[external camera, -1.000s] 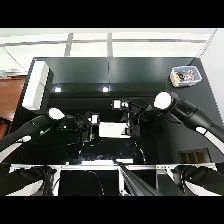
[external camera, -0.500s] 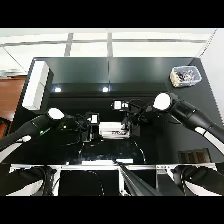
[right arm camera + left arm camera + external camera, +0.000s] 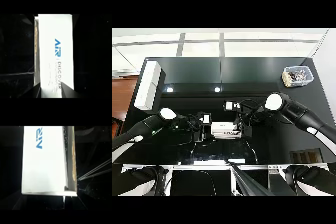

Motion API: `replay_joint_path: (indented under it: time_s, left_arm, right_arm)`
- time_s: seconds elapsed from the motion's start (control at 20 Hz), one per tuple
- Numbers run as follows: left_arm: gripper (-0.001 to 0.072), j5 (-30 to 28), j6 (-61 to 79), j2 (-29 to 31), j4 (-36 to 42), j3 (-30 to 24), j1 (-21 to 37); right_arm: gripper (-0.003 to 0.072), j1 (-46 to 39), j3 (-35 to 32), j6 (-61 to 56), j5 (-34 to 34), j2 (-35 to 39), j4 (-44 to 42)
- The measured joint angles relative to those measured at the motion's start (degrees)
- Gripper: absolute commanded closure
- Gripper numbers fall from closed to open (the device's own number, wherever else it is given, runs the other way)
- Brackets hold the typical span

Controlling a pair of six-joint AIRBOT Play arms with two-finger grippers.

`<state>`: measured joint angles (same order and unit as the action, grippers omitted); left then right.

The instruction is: Fold the box and place the chain.

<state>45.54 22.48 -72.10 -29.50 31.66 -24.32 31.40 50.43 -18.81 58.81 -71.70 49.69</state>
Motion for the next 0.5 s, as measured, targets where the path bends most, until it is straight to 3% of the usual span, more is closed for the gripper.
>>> replay_joint_path:
  time_s: [0.5]
  left_arm:
    - [0.0329,0.0,0.0,0.0,0.0,0.0,0.0]
  right_arm:
    - [0.0409,1.4,-1.4,0.0,-0.5,0.0,0.2]
